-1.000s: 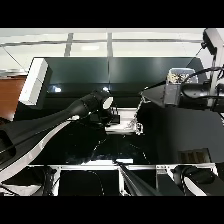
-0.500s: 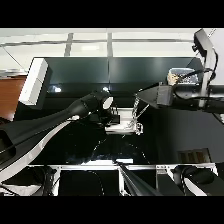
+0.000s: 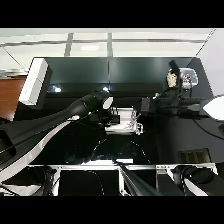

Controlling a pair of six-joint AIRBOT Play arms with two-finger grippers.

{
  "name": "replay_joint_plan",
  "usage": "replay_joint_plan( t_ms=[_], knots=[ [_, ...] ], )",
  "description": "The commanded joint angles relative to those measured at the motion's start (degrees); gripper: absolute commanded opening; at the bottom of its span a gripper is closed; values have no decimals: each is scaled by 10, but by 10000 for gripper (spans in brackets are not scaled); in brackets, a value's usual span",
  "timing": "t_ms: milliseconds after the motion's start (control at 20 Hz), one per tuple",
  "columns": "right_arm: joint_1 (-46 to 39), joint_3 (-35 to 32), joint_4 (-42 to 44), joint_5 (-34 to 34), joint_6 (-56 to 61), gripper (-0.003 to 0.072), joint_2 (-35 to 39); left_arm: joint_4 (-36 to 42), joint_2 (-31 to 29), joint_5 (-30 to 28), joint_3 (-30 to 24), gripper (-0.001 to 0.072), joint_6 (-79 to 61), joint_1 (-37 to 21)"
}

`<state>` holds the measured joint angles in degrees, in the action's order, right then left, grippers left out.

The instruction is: Fold the box and place the chain.

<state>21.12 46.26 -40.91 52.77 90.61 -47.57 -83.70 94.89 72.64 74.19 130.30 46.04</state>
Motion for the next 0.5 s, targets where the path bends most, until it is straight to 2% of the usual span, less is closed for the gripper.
replay_joint_plan(
  t_ms=[0,50,100,200,300,350,450],
  knots=[
    [15,-40,4,-42,9,18,-20,-1,0,-2,0,32,0,0],
    [15,-40,4,-45,9,113,-22,-1,0,-2,0,33,0,0],
    [9,-40,2,-45,8,313,-21,-1,0,-2,0,33,0,0],
    [-31,-39,0,-26,-15,315,-16,-1,0,-2,0,32,0,0],
    [-107,-39,-23,-7,-54,314,-11,-1,0,-2,0,33,0,0],
    [-143,-39,-58,-5,-81,314,-12,0,0,-3,0,33,0,0],
    [-181,-52,-181,-37,-152,314,-12,-1,0,-6,0,33,0,0]
  ],
)
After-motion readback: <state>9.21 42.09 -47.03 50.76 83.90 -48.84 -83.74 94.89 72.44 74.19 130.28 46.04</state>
